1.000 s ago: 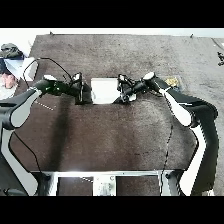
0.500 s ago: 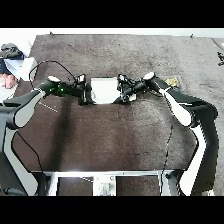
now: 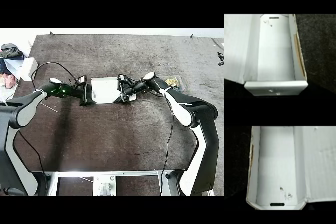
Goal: Fold the box and place the chain.
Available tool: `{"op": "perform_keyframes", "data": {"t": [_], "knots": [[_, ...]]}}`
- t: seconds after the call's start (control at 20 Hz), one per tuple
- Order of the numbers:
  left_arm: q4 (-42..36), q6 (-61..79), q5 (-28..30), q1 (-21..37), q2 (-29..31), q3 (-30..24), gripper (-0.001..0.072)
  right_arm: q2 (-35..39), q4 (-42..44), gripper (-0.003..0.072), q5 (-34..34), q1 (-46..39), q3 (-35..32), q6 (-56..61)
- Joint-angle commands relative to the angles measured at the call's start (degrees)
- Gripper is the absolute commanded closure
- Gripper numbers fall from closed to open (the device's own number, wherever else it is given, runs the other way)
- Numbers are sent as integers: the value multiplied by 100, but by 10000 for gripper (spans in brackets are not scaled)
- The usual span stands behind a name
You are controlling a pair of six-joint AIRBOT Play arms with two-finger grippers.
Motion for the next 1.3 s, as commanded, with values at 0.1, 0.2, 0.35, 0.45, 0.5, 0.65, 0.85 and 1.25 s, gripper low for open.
{"op": "perform_keyframes", "data": {"t": [0.1, 0.2, 0.35, 0.45, 0.5, 0.65, 0.85, 1.25], "knots": [[-146, 164, -70, -33, -22, 4, -3, -4, -4, 313, 20, 7, 2, -2], [-175, 210, -13, -92, -22, 2, -3, -4, -4, 313, 22, 7, 2, -2], [-177, 219, 44, -142, -22, 2, -3, -4, -4, 313, 22, 7, 2, -2], [-190, 184, 61, -142, -22, 2, -2, -4, -7, 313, 20, 7, 2, -2], [-184, 111, 90, -142, -22, 2, -2, -4, -4, 313, 20, 7, 2, -2], [-107, 17, 164, -142, -28, 2, -2, -4, -4, 313, 20, 7, 2, -2], [-76, -195, 249, -142, -33, 2, -2, -4, -4, 313, 20, 7, 2, -2], [-76, -142, 245, -142, -68, 2, 0, -4, -4, 313, 20, 7, 2, -2]]}}
